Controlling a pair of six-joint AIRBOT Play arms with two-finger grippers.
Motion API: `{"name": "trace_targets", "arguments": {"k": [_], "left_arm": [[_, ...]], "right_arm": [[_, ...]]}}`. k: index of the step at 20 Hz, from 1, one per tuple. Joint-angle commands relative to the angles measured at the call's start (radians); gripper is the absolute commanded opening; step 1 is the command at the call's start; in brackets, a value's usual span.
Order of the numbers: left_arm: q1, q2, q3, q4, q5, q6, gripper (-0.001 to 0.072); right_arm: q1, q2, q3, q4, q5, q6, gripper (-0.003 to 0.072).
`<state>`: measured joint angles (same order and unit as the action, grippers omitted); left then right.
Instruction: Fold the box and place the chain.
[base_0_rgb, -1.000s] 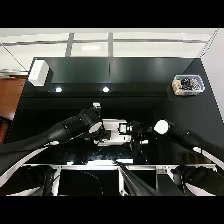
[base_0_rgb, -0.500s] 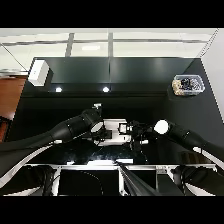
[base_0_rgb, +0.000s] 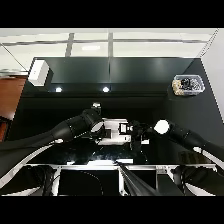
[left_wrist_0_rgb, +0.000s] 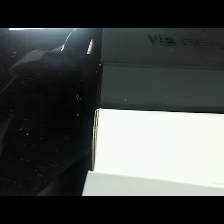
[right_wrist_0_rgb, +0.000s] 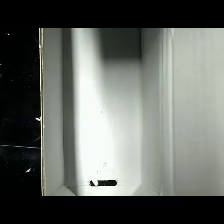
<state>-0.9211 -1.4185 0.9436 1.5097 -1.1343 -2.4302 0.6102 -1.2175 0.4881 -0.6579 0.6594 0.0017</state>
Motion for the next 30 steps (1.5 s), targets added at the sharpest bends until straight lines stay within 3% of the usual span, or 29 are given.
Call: {"name": "trace_targets", "arguments": {"k": [1, 4, 5, 6, 7, 8, 15, 18, 19, 21, 24, 25, 26, 27, 30], "left_arm": [[-0.001, -0.001, 0.001, -0.008, 0.008, 0.003, 0.0029], [-0.001, 0.005, 0.002, -0.008, 0.007, 0.003, 0.0054], [0.000, 0.011, 0.002, -0.006, 0.004, 0.003, 0.0205], [0.003, 0.020, 0.002, -0.003, 0.003, 0.002, 0.0402], [0.007, 0.026, 0.002, -0.002, 0.003, -0.002, 0.0449], [0.012, 0.030, 0.002, -0.002, 0.003, -0.002, 0.0449], [0.020, 0.025, 0.000, 0.041, -0.027, -0.002, 0.0443], [0.024, 0.025, 0.000, 0.042, -0.009, -0.002, 0.0232], [0.024, 0.024, 0.000, 0.042, -0.006, -0.002, 0.0217], [0.024, 0.024, 0.000, 0.042, -0.006, -0.001, 0.0029], [0.024, 0.024, 0.000, 0.042, -0.001, -0.001, 0.0029], [0.024, 0.025, 0.000, 0.042, -0.001, -0.001, 0.0029], [0.024, 0.026, 0.000, 0.042, -0.001, -0.001, 0.0029], [0.024, 0.026, 0.000, 0.042, -0.001, -0.001, 0.0029], [0.024, 0.026, 0.000, 0.042, 0.000, -0.001, 0.0029]], "right_arm": [[0.000, -0.001, 0.000, 0.002, -0.002, 0.002, 0.0293], [0.000, -0.001, 0.000, 0.002, -0.002, 0.002, 0.0293], [0.000, -0.001, 0.000, 0.002, -0.002, 0.002, 0.0293], [0.000, -0.001, 0.000, 0.002, -0.002, 0.002, 0.0293], [0.000, -0.001, 0.000, 0.002, -0.002, 0.002, 0.0293], [0.000, -0.001, 0.000, 0.002, -0.002, 0.002, 0.0293], [0.000, -0.001, 0.000, 0.002, -0.002, 0.002, 0.0293], [0.000, -0.001, 0.000, 0.002, -0.002, 0.002, 0.0293], [0.000, -0.001, 0.000, 0.002, -0.002, 0.002, 0.0293], [0.000, -0.001, 0.000, 0.002, -0.002, 0.002, 0.0293], [0.000, -0.001, 0.000, 0.004, 0.001, 0.007, 0.0295], [0.000, 0.002, 0.000, 0.004, 0.014, 0.067, 0.0362], [0.000, 0.009, 0.000, 0.002, 0.016, 0.144, 0.0677], [0.000, 0.022, 0.000, -0.021, 0.029, 0.183, 0.0709], [-0.002, 0.116, 0.000, -0.205, 0.116, 0.256, 0.0708]]}}
